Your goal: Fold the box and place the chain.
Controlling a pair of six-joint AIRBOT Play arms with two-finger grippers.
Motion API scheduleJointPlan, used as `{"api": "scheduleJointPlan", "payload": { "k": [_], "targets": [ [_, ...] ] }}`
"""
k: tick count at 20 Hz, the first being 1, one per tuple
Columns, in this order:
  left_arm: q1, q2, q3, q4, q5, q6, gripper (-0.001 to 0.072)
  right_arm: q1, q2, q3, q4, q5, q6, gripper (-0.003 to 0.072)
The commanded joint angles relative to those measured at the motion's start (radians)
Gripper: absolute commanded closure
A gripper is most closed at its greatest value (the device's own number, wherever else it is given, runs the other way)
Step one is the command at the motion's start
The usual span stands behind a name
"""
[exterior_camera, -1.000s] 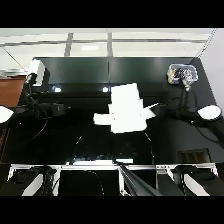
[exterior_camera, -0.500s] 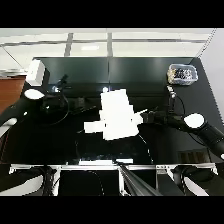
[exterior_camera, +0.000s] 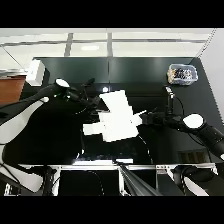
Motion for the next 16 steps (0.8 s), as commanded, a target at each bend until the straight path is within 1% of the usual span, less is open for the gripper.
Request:
{"api": "scheduleJointPlan", "payload": {
  "k": [1, 2, 3, 4, 5, 6, 8, 9, 10, 11, 12, 13, 14, 15, 16],
  "targets": [
    [-0.022, -0.109, 0.113, 0.002, -0.182, 0.057, 0.0227, 0.001, 0.001, -0.001, 0.000, 0.014, 0.000, 0.0671],
    [-0.030, -0.130, 0.141, 0.023, -0.213, 0.073, 0.0232, 0.001, 0.001, -0.001, 0.000, 0.018, 0.000, 0.0671],
    [-0.043, -0.143, 0.168, 0.074, -0.235, 0.083, 0.0279, 0.001, 0.001, -0.001, 0.000, 0.019, 0.000, 0.0671],
    [-0.061, -0.148, 0.195, 0.146, -0.231, 0.089, 0.0310, 0.001, 0.001, -0.001, 0.000, 0.019, 0.000, 0.0671],
    [-0.075, -0.148, 0.216, 0.202, -0.224, 0.092, 0.0312, 0.001, 0.001, -0.001, 0.000, 0.019, 0.000, 0.0670],
    [-0.086, -0.148, 0.237, 0.232, -0.224, 0.109, 0.0367, 0.001, 0.001, -0.001, 0.000, 0.019, 0.000, 0.0671],
    [-0.094, -0.148, 0.261, 0.232, -0.222, 0.142, 0.0405, 0.001, 0.001, -0.001, 0.000, 0.019, 0.000, 0.0671],
    [-0.094, -0.148, 0.267, 0.232, -0.223, 0.156, 0.0495, 0.001, 0.001, -0.001, 0.000, 0.019, 0.000, 0.0671],
    [-0.094, -0.148, 0.271, 0.232, -0.227, 0.166, 0.0510, 0.000, 0.001, -0.001, 0.000, 0.019, 0.000, 0.0671],
    [-0.092, -0.148, 0.272, 0.229, -0.235, 0.179, 0.0616, 0.000, 0.001, -0.001, 0.000, 0.019, 0.000, 0.0671],
    [-0.092, -0.148, 0.272, 0.225, -0.249, 0.204, 0.0678, 0.000, 0.001, 0.000, 0.000, 0.014, -0.001, 0.0669],
    [-0.092, -0.146, 0.272, 0.226, -0.253, 0.212, 0.0687, 0.000, 0.001, 0.000, -0.001, 0.002, -0.001, 0.0604],
    [-0.092, -0.143, 0.272, 0.226, -0.251, 0.212, 0.0687, -0.001, 0.002, 0.004, -0.002, -0.013, -0.001, 0.0264],
    [-0.092, -0.137, 0.272, 0.226, -0.248, 0.212, 0.0688, -0.011, 0.003, 0.026, -0.019, -0.002, -0.002, -0.0034],
    [-0.092, -0.128, 0.272, 0.227, -0.248, 0.212, 0.0688, -0.027, 0.006, 0.063, -0.053, 0.038, -0.002, -0.0034]
  ]
}}
